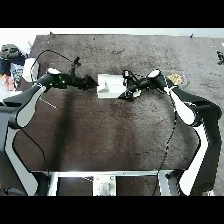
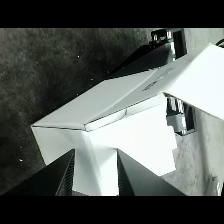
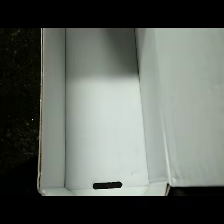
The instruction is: Fold the box and place the chain.
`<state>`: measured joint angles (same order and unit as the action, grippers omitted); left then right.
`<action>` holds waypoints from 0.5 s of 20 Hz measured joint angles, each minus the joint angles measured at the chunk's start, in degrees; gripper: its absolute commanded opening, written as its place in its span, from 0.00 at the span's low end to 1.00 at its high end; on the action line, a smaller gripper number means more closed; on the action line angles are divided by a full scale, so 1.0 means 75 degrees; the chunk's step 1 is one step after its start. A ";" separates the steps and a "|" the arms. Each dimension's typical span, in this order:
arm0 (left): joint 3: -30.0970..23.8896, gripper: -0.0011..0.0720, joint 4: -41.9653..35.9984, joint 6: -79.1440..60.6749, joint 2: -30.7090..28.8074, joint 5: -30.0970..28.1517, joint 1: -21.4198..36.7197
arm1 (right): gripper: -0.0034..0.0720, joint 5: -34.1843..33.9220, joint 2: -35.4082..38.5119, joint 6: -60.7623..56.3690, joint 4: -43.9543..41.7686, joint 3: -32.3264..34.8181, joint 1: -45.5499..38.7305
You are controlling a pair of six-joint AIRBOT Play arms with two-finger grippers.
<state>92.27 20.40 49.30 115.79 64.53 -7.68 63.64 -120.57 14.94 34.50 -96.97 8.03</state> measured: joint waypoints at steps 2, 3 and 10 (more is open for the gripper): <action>0.0117 0.42 0.0274 0.0280 -0.0003 0.0035 -0.0099 | 0.63 0.0000 0.0000 0.0003 0.0000 0.0000 0.0003; 0.0213 0.42 0.0484 0.0481 -0.0003 0.0038 -0.0160 | 0.63 0.0000 0.0000 0.0000 0.0000 0.0000 0.0006; 0.1052 0.42 0.2352 0.2066 -0.0006 0.0073 -0.0731 | 0.63 0.0000 0.0003 -0.0003 0.0006 0.0000 0.0006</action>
